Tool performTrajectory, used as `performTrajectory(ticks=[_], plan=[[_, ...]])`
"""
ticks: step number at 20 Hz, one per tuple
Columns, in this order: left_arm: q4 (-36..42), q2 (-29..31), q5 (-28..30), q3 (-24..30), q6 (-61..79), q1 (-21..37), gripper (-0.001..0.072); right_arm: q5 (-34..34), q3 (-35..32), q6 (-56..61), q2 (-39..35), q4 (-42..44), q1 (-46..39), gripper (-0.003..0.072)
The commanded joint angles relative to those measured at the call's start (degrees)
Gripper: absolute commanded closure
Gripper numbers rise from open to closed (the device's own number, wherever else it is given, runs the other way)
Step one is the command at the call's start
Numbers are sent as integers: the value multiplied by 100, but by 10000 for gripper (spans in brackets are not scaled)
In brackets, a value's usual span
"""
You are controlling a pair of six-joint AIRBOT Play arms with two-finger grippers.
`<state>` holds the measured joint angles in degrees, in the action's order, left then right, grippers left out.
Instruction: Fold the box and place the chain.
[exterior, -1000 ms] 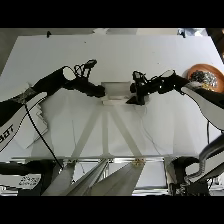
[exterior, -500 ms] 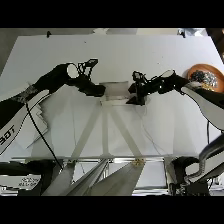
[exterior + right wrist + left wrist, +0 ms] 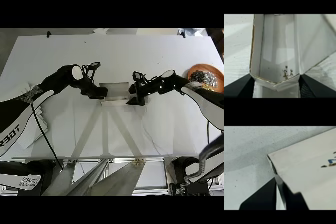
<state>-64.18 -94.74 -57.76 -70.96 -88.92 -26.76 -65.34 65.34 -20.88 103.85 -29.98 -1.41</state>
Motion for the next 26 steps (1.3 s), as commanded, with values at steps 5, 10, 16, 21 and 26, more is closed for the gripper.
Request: performTrajectory(ticks=[5,10,16,21,26], plan=[[275,-24,170,0,-4,-22,524,39,2,-2,0,7,2,146],[533,-20,2,-210,-11,2,427,39,2,0,0,7,2,146],[256,-44,-470,-457,-564,4,422,39,2,0,0,9,2,146],[129,-210,-710,-459,-590,0,368,39,2,0,0,7,2,146],[-42,-280,-706,-466,-662,2,361,39,2,0,0,7,2,146]])
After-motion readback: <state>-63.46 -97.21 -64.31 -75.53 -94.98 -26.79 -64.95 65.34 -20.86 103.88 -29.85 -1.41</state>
